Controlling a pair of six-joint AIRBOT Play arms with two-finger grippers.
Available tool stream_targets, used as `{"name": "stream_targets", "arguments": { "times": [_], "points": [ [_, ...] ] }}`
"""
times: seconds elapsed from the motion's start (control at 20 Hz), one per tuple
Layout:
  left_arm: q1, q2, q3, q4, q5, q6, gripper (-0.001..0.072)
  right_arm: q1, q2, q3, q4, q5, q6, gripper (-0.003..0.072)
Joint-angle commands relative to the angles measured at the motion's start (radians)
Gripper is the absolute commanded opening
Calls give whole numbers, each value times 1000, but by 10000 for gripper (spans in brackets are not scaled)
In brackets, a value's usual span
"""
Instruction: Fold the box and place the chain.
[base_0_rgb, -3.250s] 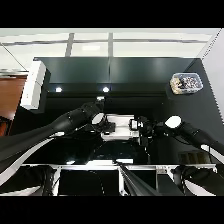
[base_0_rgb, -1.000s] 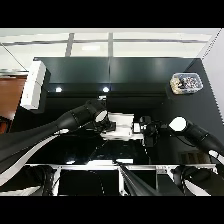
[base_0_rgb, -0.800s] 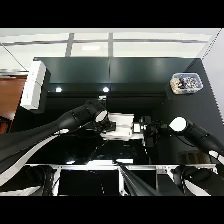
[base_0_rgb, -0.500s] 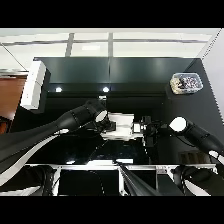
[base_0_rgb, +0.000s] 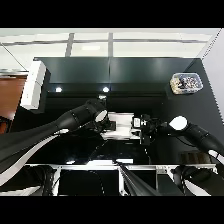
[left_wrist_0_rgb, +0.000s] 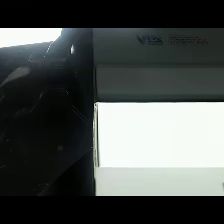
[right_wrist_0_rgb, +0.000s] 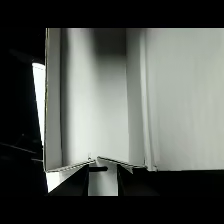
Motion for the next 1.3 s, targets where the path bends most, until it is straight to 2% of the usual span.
{"name": "stream_targets", "arguments": {
  "times": [0.0,0.1,0.45,0.5,0.55,0.65,0.7,0.75,0.8,0.85,0.9,0.95,1.0,1.1,1.25],
  "points": [
    [1,0,1,-2,1,2,27,1,-21,1,157,-6,-3,199],
    [1,0,1,-2,0,3,27,14,-37,1,206,-11,-3,199],
    [1,0,1,-2,0,2,28,37,-65,-2,209,-14,56,194],
    [1,0,1,-2,0,2,27,37,-65,-2,204,-9,56,60],
    [1,0,1,-2,0,2,28,37,-65,-2,202,-10,57,67],
    [1,0,1,-2,0,2,28,37,-65,-2,201,-23,88,389],
    [1,0,1,-2,0,2,27,37,-65,-2,196,-23,102,328],
    [1,0,1,-2,0,2,28,37,-65,-2,186,-21,120,166],
    [1,0,1,-2,0,2,27,37,-65,-2,183,-22,142,222],
    [1,0,1,-2,0,2,27,37,-65,-2,182,-22,157,330],
    [1,0,1,-2,0,2,27,37,-65,-2,174,-21,178,226],
    [1,0,1,-2,0,2,27,36,-64,-2,167,-13,204,4],
    [1,0,1,-2,1,2,28,35,-60,-1,162,-15,294,13],
    [1,0,1,-2,4,2,28,-4,-32,37,108,19,640,12],
    [1,0,1,-2,3,2,28,-148,52,102,-19,213,938,13]
  ]
}}
